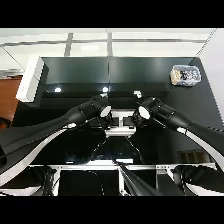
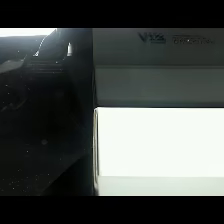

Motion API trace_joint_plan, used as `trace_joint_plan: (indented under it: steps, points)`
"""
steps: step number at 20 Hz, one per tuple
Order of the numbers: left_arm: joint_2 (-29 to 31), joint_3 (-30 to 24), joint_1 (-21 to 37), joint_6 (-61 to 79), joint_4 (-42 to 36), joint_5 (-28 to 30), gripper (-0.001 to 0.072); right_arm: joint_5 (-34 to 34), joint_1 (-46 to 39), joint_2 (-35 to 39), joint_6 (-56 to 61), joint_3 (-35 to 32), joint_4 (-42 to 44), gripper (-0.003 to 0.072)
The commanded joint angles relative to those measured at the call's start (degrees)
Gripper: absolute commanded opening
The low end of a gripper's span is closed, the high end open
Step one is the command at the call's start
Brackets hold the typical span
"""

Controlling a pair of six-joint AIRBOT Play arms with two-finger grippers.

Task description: Fold the box and place the chain.

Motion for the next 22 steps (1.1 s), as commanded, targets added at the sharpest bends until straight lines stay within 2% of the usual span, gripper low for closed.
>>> trace_joint_plan:
  steps: [1, 2, 7, 8, 9, 11, 12, 16, 17, 18, 19, 22]
  points:
    - [-0.04, 0.04, 0.0, -0.02, 0.02, 0.04, 0.003, 0.13, 0.09, -1.25, 1.79, 0.07, 3.04, 0.0261]
    - [-0.04, 0.04, 0.0, -0.02, 0.02, 0.02, 0.0029, 0.13, 0.09, -1.38, 1.44, 0.04, 3.15, 0.0026]
    - [-0.04, 0.04, 0.0, 0.0, 0.04, 0.04, 0.0029, 0.52, 0.07, -1.36, 1.46, 0.07, 3.45, 0.0027]
    - [-0.04, 0.04, 0.0, -0.02, 0.04, 0.07, 0.0029, 0.61, 0.07, -1.36, 1.46, 0.07, 3.45, 0.0091]
    - [-0.04, 0.04, 0.0, -0.02, 0.04, 0.07, 0.0029, 0.59, 0.07, -1.36, 1.49, 0.07, 3.45, 0.0201]
    - [-0.04, 0.04, 0.0, -0.02, 0.04, 0.04, 0.0029, 0.61, 0.07, -1.36, 1.49, 0.07, 3.39, 0.0191]
    - [-0.04, 0.04, 0.0, -0.02, 0.04, 0.04, 0.0029, 0.76, 0.07, -1.33, 1.33, 0.07, 3.34, 0.0027]
    - [-0.04, 0.04, 0.0, -0.02, 0.04, 0.04, 0.0029, 0.96, 0.07, -1.14, 1.29, 0.07, 2.78, 0.0026]
    - [-0.04, 0.04, 0.0, -0.02, 0.04, 0.04, 0.0029, 0.96, 0.04, -0.94, 1.29, 0.07, 2.78, 0.006]
    - [-0.04, 0.04, 0.0, -0.02, 0.04, 0.02, 0.0029, 0.98, -0.07, -0.46, 1.29, 0.07, 2.45, 0.0257]
    - [-0.04, 0.04, 0.0, -0.02, 0.04, 0.02, 0.0029, 1.05, -0.07, 0.48, 1.16, 0.11, 1.42, 0.0328]
    - [-0.04, 0.04, 0.0, 0.0, 0.02, -0.04, 0.0029, 2.16, -0.07, 5.92, -5.03, 0.81, 1.22, 0.0327]
